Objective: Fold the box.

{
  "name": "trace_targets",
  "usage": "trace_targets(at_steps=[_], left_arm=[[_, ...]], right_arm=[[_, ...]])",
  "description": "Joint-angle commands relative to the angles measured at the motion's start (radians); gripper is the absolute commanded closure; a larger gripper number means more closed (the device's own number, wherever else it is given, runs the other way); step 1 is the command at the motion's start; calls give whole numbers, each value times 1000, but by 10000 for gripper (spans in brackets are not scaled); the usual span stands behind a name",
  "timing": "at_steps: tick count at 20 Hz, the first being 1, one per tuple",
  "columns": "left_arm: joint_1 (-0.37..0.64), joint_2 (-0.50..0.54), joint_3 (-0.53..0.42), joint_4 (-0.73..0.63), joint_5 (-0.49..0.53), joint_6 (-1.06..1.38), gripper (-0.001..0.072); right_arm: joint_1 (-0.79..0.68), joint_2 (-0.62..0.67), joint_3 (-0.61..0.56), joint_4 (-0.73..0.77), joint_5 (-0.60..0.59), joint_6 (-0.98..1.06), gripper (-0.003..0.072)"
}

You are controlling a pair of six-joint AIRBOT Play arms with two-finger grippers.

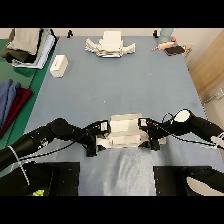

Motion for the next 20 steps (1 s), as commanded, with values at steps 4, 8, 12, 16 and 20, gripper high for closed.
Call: trace_targets(at_steps=[4, 8, 12, 16, 20], left_arm=[[-8, -50, 8, -73, 117, 44, 222], [-52, -85, 9, -117, 118, 79, 364], [-61, -113, 11, -272, 148, 217, 367], [-67, -148, 17, -305, 164, 259, 541], [-89, -156, 21, -376, 209, 361, 541]], right_arm=[[0, 0, 0, 0, 0, 0, 165], [0, 0, 0, 0, 0, 0, 166], [0, 0, 0, 0, 0, 0, 166], [0, 0, 0, 0, 0, 0, 166], [0, 0, 0, 0, 0, 0, 165]])
